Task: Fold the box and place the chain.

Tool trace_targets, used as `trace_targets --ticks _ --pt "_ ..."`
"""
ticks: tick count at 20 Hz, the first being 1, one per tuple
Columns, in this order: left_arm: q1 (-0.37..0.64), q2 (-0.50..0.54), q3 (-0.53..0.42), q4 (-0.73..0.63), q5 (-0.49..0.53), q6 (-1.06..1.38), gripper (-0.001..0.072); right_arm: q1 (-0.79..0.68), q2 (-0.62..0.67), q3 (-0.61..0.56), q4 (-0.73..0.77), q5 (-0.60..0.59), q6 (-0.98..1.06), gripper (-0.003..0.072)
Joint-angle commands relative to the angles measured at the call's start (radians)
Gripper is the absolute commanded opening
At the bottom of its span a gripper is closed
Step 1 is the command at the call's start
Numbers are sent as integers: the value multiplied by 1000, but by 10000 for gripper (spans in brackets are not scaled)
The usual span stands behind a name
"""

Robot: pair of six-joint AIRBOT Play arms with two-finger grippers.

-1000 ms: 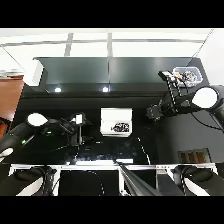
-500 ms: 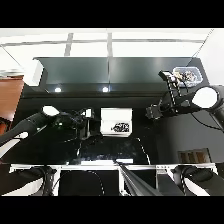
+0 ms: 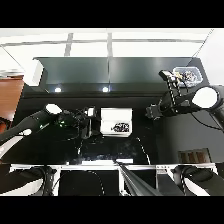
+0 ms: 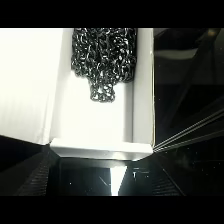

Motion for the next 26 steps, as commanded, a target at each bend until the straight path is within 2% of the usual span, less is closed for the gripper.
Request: trace_targets --ticks 1,6,8,9,10,11,13,16,18,19,21,23,24,26 --pt "-14 -2 3 0 6 1 709 1 1 0 0 -8 0 306" --pt "-74 -3 3 1 79 -2 708 1 1 0 0 -18 0 306" --pt "-80 -2 3 10 81 -3 682 1 1 0 -1 -26 0 306" --pt "-80 -2 3 12 80 -3 655 1 0 0 -6 -33 -1 306" --pt "-80 -2 3 11 80 -3 532 1 0 0 -21 -51 0 306" --pt "-80 -2 3 12 80 -3 468 1 -2 -5 -40 -84 6 309" --pt "-80 -2 3 12 81 -3 462 7 -23 -19 -45 -180 30 714" --pt "-80 -2 3 12 81 -3 463 12 -116 -15 47 -418 34 714" --pt "-80 -2 3 12 81 -3 463 15 -205 10 210 -480 -43 714" --pt "-80 -2 3 12 81 -3 463 21 -249 16 305 -465 -139 711" --pt "-80 -2 3 12 80 -3 463 29 -293 16 390 -397 -373 709" --pt "-80 -2 3 12 80 -3 463 24 -287 35 368 -214 -718 709" --pt "-80 -2 3 13 80 -3 463 25 -285 48 331 -138 -796 709" --pt "-80 -2 3 12 80 -3 463 29 -285 52 297 -69 -893 709"
